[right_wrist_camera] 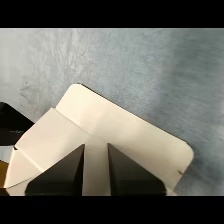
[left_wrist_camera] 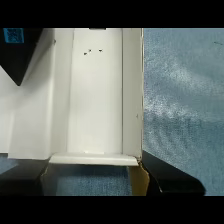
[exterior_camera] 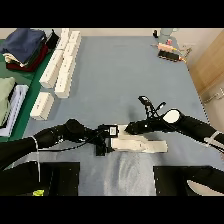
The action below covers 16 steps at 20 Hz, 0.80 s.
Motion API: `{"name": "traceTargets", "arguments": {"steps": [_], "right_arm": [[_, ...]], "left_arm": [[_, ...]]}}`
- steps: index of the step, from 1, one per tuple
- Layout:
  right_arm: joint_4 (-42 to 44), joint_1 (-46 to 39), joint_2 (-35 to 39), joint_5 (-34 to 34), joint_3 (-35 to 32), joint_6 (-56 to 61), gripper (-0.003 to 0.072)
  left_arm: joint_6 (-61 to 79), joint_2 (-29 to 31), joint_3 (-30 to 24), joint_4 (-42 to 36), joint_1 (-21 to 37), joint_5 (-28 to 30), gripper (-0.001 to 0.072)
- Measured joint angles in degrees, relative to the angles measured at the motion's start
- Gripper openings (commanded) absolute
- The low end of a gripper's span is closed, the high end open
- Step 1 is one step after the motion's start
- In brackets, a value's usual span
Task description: Fold the box.
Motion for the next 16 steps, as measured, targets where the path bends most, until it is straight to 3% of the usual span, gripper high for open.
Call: {"name": "traceTargets", "arguments": {"steps": [8, 16], "right_arm": [[-0.4, 0.6, 1.0, -0.8, 1.0, -2.2, 0.0218], [-7.4, 0.6, 17.5, 7.8, 3.8, -2.4, 0.0224]], "left_arm": [[0.2, 0.0, 0.0, 0.1, 0.0, -0.3, 0.0519], [0.2, 0.0, 0.0, 0.1, 0.0, -0.1, 0.0519]]}}
